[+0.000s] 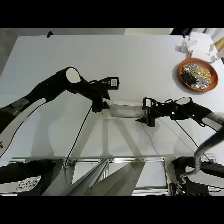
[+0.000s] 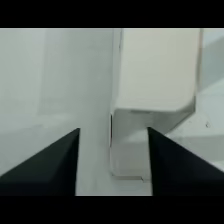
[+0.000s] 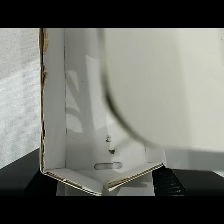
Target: Fold the box and place the chain.
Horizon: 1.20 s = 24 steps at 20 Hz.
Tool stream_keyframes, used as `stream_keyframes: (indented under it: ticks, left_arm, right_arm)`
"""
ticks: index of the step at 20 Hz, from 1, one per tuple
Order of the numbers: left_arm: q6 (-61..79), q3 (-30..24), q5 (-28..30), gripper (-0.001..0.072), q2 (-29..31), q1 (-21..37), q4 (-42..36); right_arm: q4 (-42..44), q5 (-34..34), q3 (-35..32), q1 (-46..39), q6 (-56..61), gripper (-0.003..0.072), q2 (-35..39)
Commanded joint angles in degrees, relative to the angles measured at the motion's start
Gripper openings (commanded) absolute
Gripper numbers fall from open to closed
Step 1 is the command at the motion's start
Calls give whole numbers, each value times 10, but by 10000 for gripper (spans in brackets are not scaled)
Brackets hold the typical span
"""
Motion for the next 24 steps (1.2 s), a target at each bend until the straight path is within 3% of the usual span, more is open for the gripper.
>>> stream_keyframes:
  ticks: [1, 3, 10, 16, 24]
  left_arm:
    - [-47, 0, -26, 246, 60, 2, 47]
    - [-94, 0, -27, 13, 91, 3, 47]
    - [-159, -10, -63, 2, 112, -34, 46]
    - [-89, -14, -62, 2, 68, -83, -2]
    - [-82, -14, 107, 2, 6, -81, -60]
  right_arm:
    - [0, 0, 0, 0, 0, 324, 0]
    - [0, 0, 0, 0, 0, 324, 0]
    - [0, 0, 0, 0, 0, 324, 0]
    - [0, 0, 0, 0, 0, 324, 0]
    - [0, 1, 0, 0, 0, 324, 0]
